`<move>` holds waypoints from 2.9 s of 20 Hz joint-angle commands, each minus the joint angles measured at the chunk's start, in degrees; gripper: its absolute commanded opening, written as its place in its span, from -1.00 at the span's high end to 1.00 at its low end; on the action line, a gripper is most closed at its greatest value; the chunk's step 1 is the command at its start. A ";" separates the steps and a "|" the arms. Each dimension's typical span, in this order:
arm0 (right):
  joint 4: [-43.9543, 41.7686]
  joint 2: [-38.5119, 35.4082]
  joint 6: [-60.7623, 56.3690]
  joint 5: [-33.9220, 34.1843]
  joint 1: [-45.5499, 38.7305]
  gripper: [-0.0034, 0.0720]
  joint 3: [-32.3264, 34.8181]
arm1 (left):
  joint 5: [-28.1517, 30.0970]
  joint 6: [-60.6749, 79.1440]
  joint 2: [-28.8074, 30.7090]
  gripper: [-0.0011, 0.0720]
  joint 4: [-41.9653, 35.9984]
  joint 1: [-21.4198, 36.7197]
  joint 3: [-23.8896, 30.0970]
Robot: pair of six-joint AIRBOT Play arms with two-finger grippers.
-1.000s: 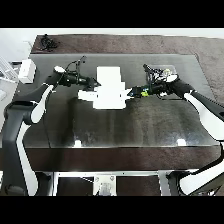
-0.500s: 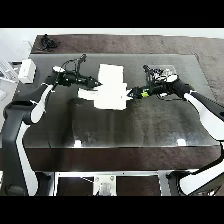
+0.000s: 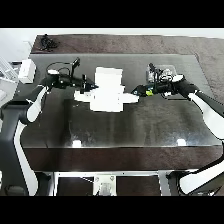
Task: Fold the box and place the chain.
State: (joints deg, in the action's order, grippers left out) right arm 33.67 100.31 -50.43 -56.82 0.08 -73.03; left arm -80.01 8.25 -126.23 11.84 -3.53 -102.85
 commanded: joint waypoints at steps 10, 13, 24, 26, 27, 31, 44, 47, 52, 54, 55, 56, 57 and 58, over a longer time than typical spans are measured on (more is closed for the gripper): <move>-0.63 -0.02 2.95 6.88 -0.04 0.51 -0.02 | -0.37 20.28 0.07 0.93 -1.33 -0.74 6.43; -0.63 -0.02 3.15 6.88 0.13 0.51 0.24 | -0.74 19.89 0.09 0.93 -3.56 -0.57 6.43; -4.87 -0.07 8.79 9.77 -1.07 0.51 1.60 | 1.40 21.35 0.92 0.93 -9.05 -1.95 7.21; -6.16 -0.07 9.77 10.10 -2.47 0.51 1.60 | 1.53 21.40 1.09 0.93 -7.89 -1.92 8.11; -7.37 -0.07 10.88 10.36 -3.04 0.51 1.60 | 1.49 22.27 1.09 0.93 -7.82 -1.92 8.52; -16.26 -0.07 17.25 10.25 -4.39 0.51 1.60 | 3.08 21.88 1.14 0.93 -7.72 -1.95 8.57; -21.05 -0.02 22.71 4.09 -4.50 0.52 1.75 | 3.54 22.91 1.11 0.93 -5.01 -4.42 8.57; -21.05 -0.02 23.74 3.15 -4.50 0.52 1.77 | 3.65 21.22 1.07 0.93 -5.66 -4.44 8.57; -21.03 -0.02 23.76 3.15 -4.50 0.52 1.79 | 4.11 22.21 1.07 0.93 -7.15 -3.41 9.29; -21.03 -0.02 23.76 3.15 -4.50 0.52 1.92 | 3.32 22.82 1.07 0.93 -9.60 -3.06 10.08; -21.03 -0.02 23.76 3.13 -4.50 0.52 1.97 | 3.56 23.65 1.09 0.93 -10.10 -3.06 10.25; -21.03 -0.02 23.76 3.13 -4.48 0.52 2.01 | 3.58 23.74 1.09 0.93 -10.10 -3.06 10.23; -21.05 -0.02 23.76 2.82 -4.48 0.52 2.12 | 3.85 23.74 1.09 0.93 -9.97 -3.06 10.25; -21.03 -0.02 23.76 2.27 -4.50 0.52 2.21 | 4.11 23.76 1.09 0.93 -9.62 -3.06 10.25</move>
State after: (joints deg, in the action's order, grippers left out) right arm 12.64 100.29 -26.74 -53.76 -4.45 -71.00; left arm -76.27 31.40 -125.14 2.96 -6.81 -92.84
